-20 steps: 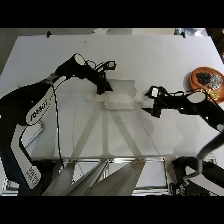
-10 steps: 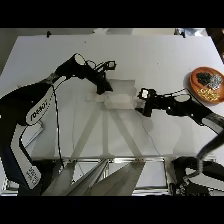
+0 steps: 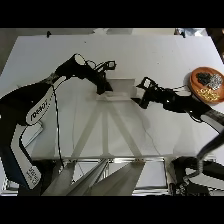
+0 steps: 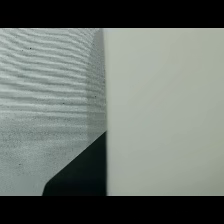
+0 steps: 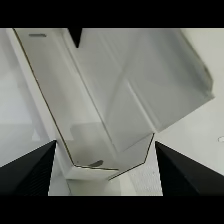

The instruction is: Fold the box and place the chain.

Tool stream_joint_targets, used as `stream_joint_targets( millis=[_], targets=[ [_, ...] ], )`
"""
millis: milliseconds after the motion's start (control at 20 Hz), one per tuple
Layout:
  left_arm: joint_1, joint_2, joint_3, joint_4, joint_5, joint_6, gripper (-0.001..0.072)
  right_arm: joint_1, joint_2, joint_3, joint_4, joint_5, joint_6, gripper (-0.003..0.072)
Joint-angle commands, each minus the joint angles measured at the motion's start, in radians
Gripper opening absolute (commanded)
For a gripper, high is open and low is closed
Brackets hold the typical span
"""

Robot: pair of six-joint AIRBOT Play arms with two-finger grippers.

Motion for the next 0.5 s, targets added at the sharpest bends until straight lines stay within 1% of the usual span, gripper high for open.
stream_joint_targets(
  millis=[0,50,150,300,450],
  targets=[
    [0.0,0.0,0.0,0.0,-0.002,0.002,0.0011,0.001,-0.021,0.051,-0.133,0.014,0.142,0.0695],
    [0.0,-0.001,0.0,0.0,-0.002,0.002,0.0011,0.001,-0.031,0.058,-0.172,0.022,0.172,0.0695],
    [0.0,0.0,0.0,0.0,-0.002,0.002,0.0011,-0.005,-0.052,0.066,-0.192,0.031,0.187,0.0695],
    [0.0,0.0,0.0,0.0,-0.002,0.002,0.0011,-0.064,-0.103,0.119,-0.206,0.175,0.213,0.0695],
    [0.0,0.0,0.0,0.0,-0.002,0.002,0.0011,-0.1,-0.149,0.19,-0.27,0.256,0.285,0.0695]
  ],
)
